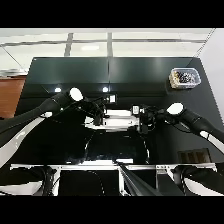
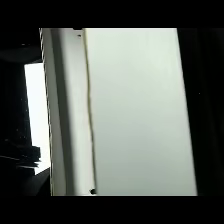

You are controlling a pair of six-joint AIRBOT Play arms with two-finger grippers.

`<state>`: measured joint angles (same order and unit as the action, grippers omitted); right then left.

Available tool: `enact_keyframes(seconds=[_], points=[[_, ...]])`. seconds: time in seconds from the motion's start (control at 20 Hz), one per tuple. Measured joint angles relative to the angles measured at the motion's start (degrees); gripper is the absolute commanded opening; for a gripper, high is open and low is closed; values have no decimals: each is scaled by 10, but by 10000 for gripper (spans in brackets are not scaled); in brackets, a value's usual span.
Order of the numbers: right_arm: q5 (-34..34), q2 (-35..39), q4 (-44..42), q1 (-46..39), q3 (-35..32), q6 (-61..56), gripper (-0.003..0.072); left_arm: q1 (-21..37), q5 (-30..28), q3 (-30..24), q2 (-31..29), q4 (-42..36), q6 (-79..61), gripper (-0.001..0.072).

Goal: Fold the box and place the chain.

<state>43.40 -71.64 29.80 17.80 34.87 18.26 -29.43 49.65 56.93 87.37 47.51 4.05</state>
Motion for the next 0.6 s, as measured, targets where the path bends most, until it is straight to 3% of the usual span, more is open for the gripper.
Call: enact_keyframes(seconds=[0.6], points=[[-2,-35,17,1,0,9,628,0,-2,0,3,7,0,30]])
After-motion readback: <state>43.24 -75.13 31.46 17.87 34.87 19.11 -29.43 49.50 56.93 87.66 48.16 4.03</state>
